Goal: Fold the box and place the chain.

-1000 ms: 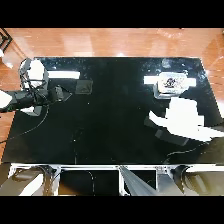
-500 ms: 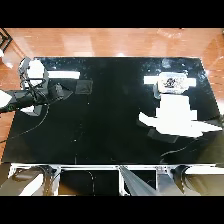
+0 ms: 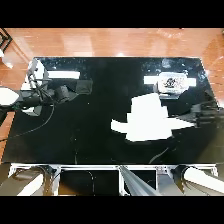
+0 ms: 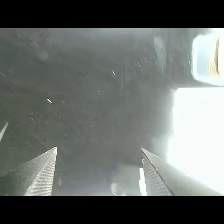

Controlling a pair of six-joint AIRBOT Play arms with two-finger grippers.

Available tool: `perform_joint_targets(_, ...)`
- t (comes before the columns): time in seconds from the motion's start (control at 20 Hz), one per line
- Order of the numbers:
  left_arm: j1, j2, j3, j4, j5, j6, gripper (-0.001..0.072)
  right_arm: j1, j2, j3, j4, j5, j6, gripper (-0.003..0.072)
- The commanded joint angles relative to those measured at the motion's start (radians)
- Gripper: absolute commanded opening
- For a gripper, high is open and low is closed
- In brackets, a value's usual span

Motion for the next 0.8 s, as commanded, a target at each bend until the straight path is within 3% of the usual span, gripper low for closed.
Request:
perform_joint_targets(0.0,-0.05,-0.031,-0.001,-0.055,-0.018,0.063,0.0617,0.264,0.167,-0.19,0.28,-0.258,0.01,0.002)
perform_joint_targets(0.1,-0.052,-0.031,-0.001,-0.081,-0.007,0.156,0.0617,0.458,0.25,-0.249,0.328,-0.41,0.015,0.002)
perform_joint_targets(0.25,-0.008,-0.031,-0.002,-0.043,-0.056,0.173,0.0617,0.66,0.314,-0.256,0.243,-0.498,0.018,0.002)
perform_joint_targets(0.5,0.052,-0.031,-0.108,-0.044,-0.103,0.175,0.0617,0.772,0.367,-0.256,0.184,-0.573,-0.108,0.002)
perform_joint_targets(0.75,0.052,-0.047,-0.226,-0.119,-0.093,0.269,0.0617,0.923,0.367,-0.256,0.297,-0.816,-0.245,0.002)
